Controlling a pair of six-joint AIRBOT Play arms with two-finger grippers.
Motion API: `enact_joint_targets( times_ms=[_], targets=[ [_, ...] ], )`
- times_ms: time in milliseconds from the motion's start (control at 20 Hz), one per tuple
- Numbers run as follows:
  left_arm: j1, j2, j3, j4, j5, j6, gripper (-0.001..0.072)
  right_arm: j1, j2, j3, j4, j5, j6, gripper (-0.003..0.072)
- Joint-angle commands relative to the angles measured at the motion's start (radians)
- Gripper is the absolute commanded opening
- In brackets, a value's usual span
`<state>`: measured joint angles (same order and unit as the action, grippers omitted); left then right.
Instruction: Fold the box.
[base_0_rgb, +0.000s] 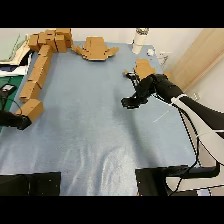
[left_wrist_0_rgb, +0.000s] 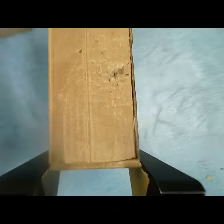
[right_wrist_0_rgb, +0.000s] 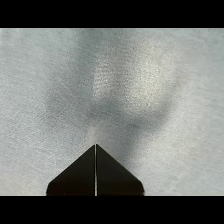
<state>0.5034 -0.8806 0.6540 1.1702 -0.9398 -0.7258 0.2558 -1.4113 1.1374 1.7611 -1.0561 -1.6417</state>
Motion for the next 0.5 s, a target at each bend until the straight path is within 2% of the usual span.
enact_joint_targets(
  times_ms=[0, 250, 450],
  targets=[
    [0.093, 0.001, 0.001, 0.029, -0.003, -0.024, 0.0476, -0.001, 0.0, 0.001, 0.0, 0.0, 0.0, 0.0004],
    [0.139, -0.019, 0.001, 0.027, 0.112, -0.034, 0.0476, -0.001, 0.0, 0.001, 0.0, 0.0, 0.0, 0.0004],
    [0.138, -0.109, 0.001, -0.034, 0.145, -0.033, 0.0477, -0.001, 0.0, 0.001, 0.0, 0.0, 0.0, 0.0004]
  ],
)
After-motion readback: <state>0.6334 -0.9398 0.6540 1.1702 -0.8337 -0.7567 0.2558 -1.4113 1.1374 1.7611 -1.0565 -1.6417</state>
